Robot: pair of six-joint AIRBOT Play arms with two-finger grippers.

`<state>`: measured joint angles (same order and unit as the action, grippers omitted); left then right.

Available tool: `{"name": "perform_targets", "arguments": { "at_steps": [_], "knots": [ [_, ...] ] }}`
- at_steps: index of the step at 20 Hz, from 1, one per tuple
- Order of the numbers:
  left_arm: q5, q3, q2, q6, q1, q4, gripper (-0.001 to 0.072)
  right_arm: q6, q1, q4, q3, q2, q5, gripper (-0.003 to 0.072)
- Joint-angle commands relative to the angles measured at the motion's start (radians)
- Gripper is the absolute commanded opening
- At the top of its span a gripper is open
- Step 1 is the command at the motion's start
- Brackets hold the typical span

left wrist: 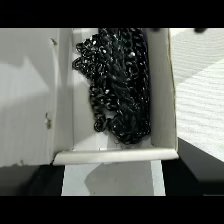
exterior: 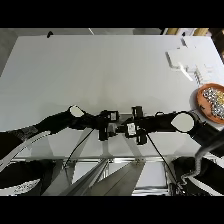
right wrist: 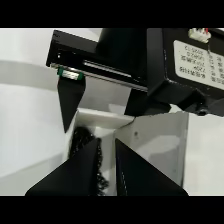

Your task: Fold the box and place the chain.

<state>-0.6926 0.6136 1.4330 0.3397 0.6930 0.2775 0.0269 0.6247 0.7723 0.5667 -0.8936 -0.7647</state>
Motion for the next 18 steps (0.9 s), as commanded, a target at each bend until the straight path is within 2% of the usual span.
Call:
{"name": "perform_targets", "arguments": {
  "at_steps": [1, 5, 7, 9, 12, 14, 18],
  "knots": [
    [0.000, 0.000, -0.001, 0.000, 0.000, 0.000, 0.0344, -0.001, -0.022, 0.090, 0.014, 0.052, 0.002, 0.0128],
    [0.000, 0.000, -0.001, 0.000, 0.000, 0.000, 0.0344, -0.001, -0.192, 0.263, 0.016, 0.212, -0.117, 0.0127],
    [0.000, 0.000, -0.001, 0.000, 0.000, 0.000, 0.0344, -0.002, -0.298, 0.365, 0.016, 0.237, -0.210, 0.0127],
    [0.000, 0.000, -0.001, 0.000, 0.000, 0.000, 0.0344, -0.004, -0.404, 0.412, 0.000, 0.220, -0.266, 0.0127],
    [0.000, 0.000, -0.001, 0.000, 0.000, 0.000, 0.0344, 0.001, -0.508, 0.411, -0.072, 0.151, -0.220, 0.0126],
    [0.000, 0.000, -0.001, 0.000, 0.000, 0.000, 0.0344, 0.026, -0.516, 0.438, -0.118, 0.088, -0.183, 0.0126],
    [0.000, 0.000, -0.001, 0.000, 0.000, 0.000, 0.0344, 0.074, -0.516, 0.461, -0.128, -0.034, -0.163, 0.0130]
  ]
}}
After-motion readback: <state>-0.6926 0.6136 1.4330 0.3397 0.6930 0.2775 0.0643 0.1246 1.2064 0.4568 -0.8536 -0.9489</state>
